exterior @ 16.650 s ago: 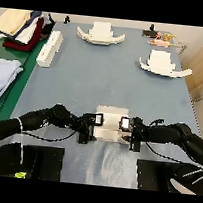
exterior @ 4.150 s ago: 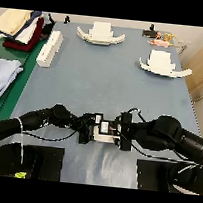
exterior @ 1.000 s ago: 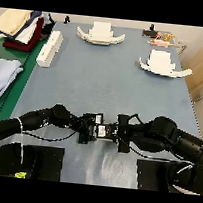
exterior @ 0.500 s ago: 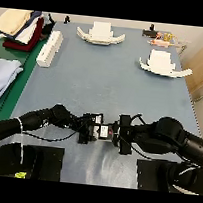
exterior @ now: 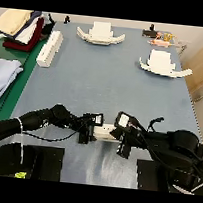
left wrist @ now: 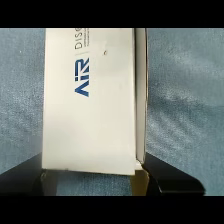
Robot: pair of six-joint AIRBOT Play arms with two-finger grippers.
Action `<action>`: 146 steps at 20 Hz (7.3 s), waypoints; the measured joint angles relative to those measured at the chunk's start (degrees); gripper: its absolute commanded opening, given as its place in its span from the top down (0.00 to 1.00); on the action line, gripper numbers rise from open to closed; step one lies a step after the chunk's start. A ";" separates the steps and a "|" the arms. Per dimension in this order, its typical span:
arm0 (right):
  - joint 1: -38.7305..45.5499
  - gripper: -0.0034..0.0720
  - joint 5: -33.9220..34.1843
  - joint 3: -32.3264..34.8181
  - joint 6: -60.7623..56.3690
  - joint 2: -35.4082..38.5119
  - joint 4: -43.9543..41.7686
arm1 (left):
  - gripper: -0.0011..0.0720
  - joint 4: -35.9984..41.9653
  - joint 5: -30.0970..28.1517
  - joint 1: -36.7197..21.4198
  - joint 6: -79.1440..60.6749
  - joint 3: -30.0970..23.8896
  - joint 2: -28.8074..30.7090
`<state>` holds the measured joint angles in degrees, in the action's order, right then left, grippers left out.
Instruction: Fold the box.
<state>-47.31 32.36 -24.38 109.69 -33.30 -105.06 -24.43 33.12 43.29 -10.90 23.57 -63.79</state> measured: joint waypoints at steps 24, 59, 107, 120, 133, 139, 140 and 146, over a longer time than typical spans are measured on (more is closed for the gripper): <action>-5.14 0.95 -20.00 10.12 -14.27 -10.32 -3.91 | 0.28 -0.09 0.00 0.00 -0.04 0.00 0.00; -0.74 0.95 -1.25 9.14 -15.80 0.48 10.49 | 0.28 -0.02 0.02 -0.04 0.00 0.00 0.00; 26.23 0.95 41.66 -34.51 -40.24 -33.40 24.90 | 0.28 -3.54 0.00 -6.08 12.81 0.83 5.16; 26.23 0.95 41.68 -34.51 -40.26 -33.40 24.83 | 0.28 -39.26 2.78 -54.99 56.68 1.18 22.05; 26.18 0.95 41.66 -34.51 -40.26 -33.42 24.79 | 0.28 -35.28 -7.04 -63.49 56.89 21.44 -7.87; 26.23 0.95 41.66 -34.51 -40.26 -33.40 24.87 | 0.28 -32.65 -8.72 -60.02 55.69 34.67 -22.16; 26.23 0.95 41.70 -34.51 -40.26 -33.40 24.92 | 0.28 -32.22 -8.76 -59.76 55.76 36.68 -24.11; 26.23 0.95 41.68 -34.51 -40.26 -33.40 24.87 | 0.28 -30.75 -8.87 -58.42 56.28 48.50 -34.25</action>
<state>-21.08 74.04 -58.89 69.43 -66.70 -80.18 -55.18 24.25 -15.14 45.39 72.07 -98.04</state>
